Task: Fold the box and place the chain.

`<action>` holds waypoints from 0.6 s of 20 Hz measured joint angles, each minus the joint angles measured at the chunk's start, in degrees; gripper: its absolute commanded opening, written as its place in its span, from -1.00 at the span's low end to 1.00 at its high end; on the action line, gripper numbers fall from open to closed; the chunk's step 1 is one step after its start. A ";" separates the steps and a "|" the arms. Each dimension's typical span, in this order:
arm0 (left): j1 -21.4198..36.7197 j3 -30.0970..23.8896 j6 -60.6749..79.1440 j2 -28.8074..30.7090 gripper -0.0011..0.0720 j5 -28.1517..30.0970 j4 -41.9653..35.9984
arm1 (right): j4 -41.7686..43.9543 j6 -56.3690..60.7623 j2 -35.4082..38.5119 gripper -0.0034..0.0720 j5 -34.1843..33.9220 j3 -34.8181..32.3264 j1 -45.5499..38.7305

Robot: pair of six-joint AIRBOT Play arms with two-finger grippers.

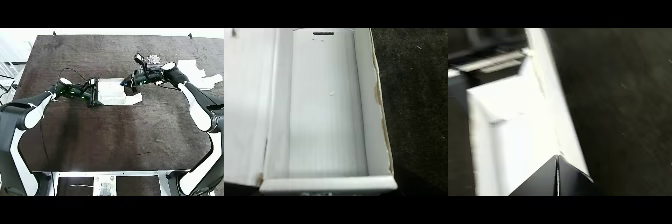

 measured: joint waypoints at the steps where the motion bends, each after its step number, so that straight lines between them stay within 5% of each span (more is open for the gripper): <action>1: 0.00 0.00 0.00 0.00 -0.05 0.00 0.00 | -0.50 0.92 -0.35 -0.89 -1.14 0.00 0.11; 12: 0.00 0.00 -0.04 0.00 -0.05 0.02 0.02 | -6.21 5.90 -2.62 -0.89 -3.85 1.09 1.68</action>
